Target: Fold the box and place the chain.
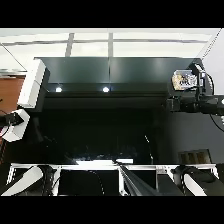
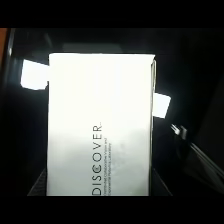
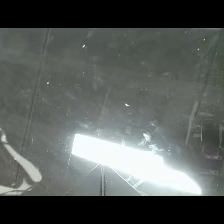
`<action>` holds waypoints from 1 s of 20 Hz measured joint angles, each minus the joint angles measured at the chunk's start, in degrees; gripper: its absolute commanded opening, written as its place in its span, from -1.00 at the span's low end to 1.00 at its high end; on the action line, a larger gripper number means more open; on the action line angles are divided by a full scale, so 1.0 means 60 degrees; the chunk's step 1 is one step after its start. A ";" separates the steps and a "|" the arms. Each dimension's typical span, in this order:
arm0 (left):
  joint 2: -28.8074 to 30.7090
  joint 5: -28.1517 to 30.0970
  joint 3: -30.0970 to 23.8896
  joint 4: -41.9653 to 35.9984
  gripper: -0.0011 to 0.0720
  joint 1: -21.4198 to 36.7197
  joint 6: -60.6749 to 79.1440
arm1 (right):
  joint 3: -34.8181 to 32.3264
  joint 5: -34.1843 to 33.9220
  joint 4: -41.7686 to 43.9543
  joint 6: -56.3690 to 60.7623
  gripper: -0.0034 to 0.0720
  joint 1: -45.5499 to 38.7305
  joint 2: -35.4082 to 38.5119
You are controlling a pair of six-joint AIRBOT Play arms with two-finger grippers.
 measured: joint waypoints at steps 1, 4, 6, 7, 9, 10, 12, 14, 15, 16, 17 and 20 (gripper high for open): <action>-0.0025 0.0328 -0.0015 -0.0106 -0.30 -0.0091 0.0328 | 0.0000 -0.0022 0.0000 -0.0011 -0.87 0.0011 0.0000; -0.0248 0.1104 -0.0018 -0.0237 -0.30 -0.0397 0.1005 | 0.0000 -0.0029 0.0000 -0.0022 -0.87 0.0011 0.0000; -0.0466 0.1406 -0.0018 -0.0295 -0.30 -0.0619 0.1264 | 0.0000 -0.0044 0.0000 -0.0022 -0.87 0.0011 0.0000; -0.0565 0.1515 -0.0022 -0.0288 -0.22 -0.0732 0.1359 | 0.0000 -0.0044 0.0000 -0.0022 -0.87 0.0011 0.0000; -0.0725 0.1814 -0.0018 -0.0353 0.99 -0.0958 0.1461 | 0.0000 -0.0044 0.0000 -0.0026 -0.87 0.0011 0.0000; -0.0780 0.1971 -0.0018 -0.0372 0.99 -0.1045 0.1428 | 0.0000 -0.0044 -0.0004 -0.0026 -0.86 0.0011 0.0000; -0.0812 0.2215 0.0080 -0.0361 0.99 -0.1169 0.1129 | 0.0000 -0.0025 0.0000 -0.0022 -0.87 0.0011 0.0000; -0.0754 0.2164 0.0379 -0.0346 0.99 -0.1308 0.0721 | 0.0015 0.0011 0.0011 -0.0022 -0.86 0.0011 0.0000; -0.0663 0.1996 0.0568 -0.0357 0.99 -0.1402 0.0539 | 0.0055 0.0029 0.0011 -0.0047 -0.87 0.0011 0.0000; -0.0517 0.1763 0.0780 -0.0353 0.98 -0.1523 0.0306 | 0.0124 0.0055 0.0015 -0.0124 -0.87 0.0015 0.0000; -0.0331 0.1563 0.0976 -0.0368 0.95 -0.1661 0.0055 | 0.0208 0.0087 0.0022 -0.0226 -0.87 0.0033 0.0000; 0.0499 0.0812 0.1355 -0.0925 -0.91 -0.2306 -0.1042 | 0.0361 0.0044 0.0018 -0.0543 -0.87 0.0284 0.0000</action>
